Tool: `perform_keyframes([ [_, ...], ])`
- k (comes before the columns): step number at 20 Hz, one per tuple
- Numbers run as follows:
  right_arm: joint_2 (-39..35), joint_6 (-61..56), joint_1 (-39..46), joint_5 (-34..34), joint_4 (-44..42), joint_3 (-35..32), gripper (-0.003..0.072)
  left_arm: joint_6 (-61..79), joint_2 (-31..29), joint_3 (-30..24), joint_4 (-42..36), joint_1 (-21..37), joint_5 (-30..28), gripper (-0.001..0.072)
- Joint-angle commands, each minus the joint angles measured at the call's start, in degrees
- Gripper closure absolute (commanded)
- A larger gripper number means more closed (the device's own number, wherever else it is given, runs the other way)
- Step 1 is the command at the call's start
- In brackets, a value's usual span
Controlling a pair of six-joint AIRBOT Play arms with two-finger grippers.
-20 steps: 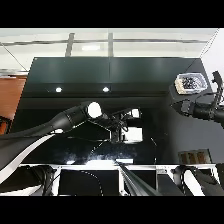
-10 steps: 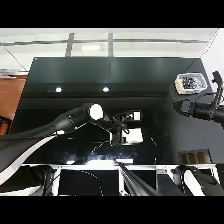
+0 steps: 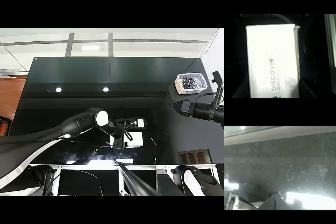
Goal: Fold the box and place the chain.
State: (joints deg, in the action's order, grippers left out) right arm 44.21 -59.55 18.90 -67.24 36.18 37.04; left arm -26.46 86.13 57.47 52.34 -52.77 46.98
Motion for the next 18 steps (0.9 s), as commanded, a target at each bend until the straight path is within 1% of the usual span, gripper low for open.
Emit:
perform_keyframes([
  [1,0.0,0.0,0.0,0.0,0.1,0.0,0.0678,-4.3,0.9,0.0,8.6,-2.3,-3.8,0.0007],
  [3,0.0,0.0,0.0,0.0,0.1,0.0,0.0678,-4.2,1.7,0.0,8.7,-3.3,-4.8,0.0008],
  [4,0.0,0.0,0.0,0.0,0.1,0.0,0.0679,-4.2,1.8,0.0,8.7,-3.7,-5.0,0.0021],
  [5,0.0,0.0,0.0,0.0,0.1,0.0,0.0678,-4.6,1.7,0.0,8.8,-3.9,-5.0,0.0113],
  [6,0.0,0.0,0.0,0.0,0.1,0.0,0.0678,-5.7,1.3,0.1,9.0,-3.7,-4.8,0.0346],
  [7,0.0,0.0,0.0,0.0,0.1,0.0,0.0678,-6.3,0.4,0.0,9.9,-3.1,-4.4,0.0469],
  [9,0.0,0.0,0.0,0.0,0.1,0.0,0.0679,-13.0,-2.1,0.0,12.8,0.2,-4.3,0.0479],
  [11,0.0,0.0,0.0,0.0,0.1,0.0,0.0679,-19.5,-4.7,0.0,17.0,6.9,-3.5,0.0479],
  [12,0.0,0.0,0.0,0.0,0.1,0.0,0.0679,-22.1,-6.0,0.0,19.0,11.5,-2.9,0.0479],
  [14,0.0,0.0,0.0,0.0,0.1,0.0,0.0678,-26.0,-7.5,0.1,21.4,22.3,-2.2,0.0479],
  [16,0.0,0.0,0.0,0.0,0.1,0.0,0.0678,-30.2,-7.0,1.5,23.4,35.0,-2.0,0.0479],
  [17,0.0,0.0,0.0,0.0,0.1,0.0,0.0678,-33.2,-5.9,3.2,24.3,41.4,-2.0,0.0479],
  [18,0.0,0.0,0.0,0.0,0.1,0.0,0.0678,-37.6,-3.8,6.4,25.0,48.4,-1.4,0.0478],
])
